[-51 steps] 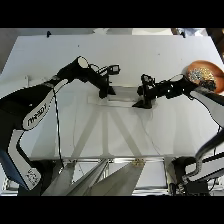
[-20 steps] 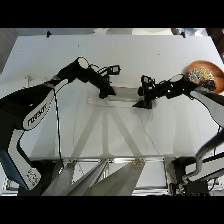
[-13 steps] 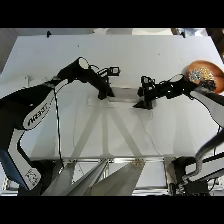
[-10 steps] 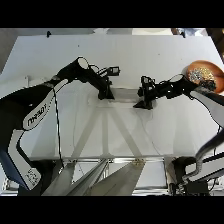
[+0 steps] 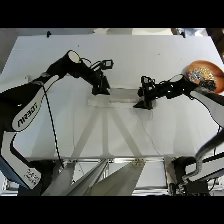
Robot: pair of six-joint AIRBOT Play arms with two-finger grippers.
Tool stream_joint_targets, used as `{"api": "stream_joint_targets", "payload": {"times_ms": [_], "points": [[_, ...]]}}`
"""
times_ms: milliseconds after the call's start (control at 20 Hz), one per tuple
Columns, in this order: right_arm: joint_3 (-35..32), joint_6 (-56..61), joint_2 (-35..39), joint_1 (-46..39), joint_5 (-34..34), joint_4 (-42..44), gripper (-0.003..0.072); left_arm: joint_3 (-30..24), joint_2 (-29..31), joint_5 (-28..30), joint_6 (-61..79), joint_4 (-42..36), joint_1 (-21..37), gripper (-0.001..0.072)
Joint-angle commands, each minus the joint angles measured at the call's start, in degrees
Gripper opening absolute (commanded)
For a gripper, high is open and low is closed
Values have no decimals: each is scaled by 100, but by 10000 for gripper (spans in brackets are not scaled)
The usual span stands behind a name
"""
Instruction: Fold the box and place the chain.
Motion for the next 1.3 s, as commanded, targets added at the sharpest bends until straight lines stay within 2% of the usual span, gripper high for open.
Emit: {"api": "stream_joint_targets", "payload": {"times_ms": [0, 50, 150, 300, 450, 650, 800, 900, 1050, 1250], "points": [[0, 2, -4, -2, -4, 7, 516, 0, 297, -634, -278, 520, 262, 218], [0, 2, -4, -2, -4, 7, 516, -15, 387, -918, -507, 675, 286, 5], [0, 2, -4, -2, -4, 7, 516, -175, 581, -1416, -516, 354, 234, 11], [0, 2, -4, -2, -4, 7, 516, -496, 782, -1473, -352, -435, -90, 11], [0, 2, -4, -2, -4, 7, 516, -595, 682, -535, -48, -1097, -485, 12], [0, 2, -4, -2, -2, 7, 516, -592, 511, 990, 57, -2055, -621, 14], [0, 2, -4, -2, -2, 7, 516, -595, 404, 2190, -826, -1921, -621, 11], [0, 2, -2, -2, -4, 7, 516, -595, 271, 2621, -1335, -1690, -621, 11], [0, 2, -4, -2, -2, 7, 516, -595, 28, 2769, -1991, -1362, -623, 11], [0, 2, -4, -2, -2, 7, 516, -597, -125, 2586, -2656, -1043, -621, 11]]}}
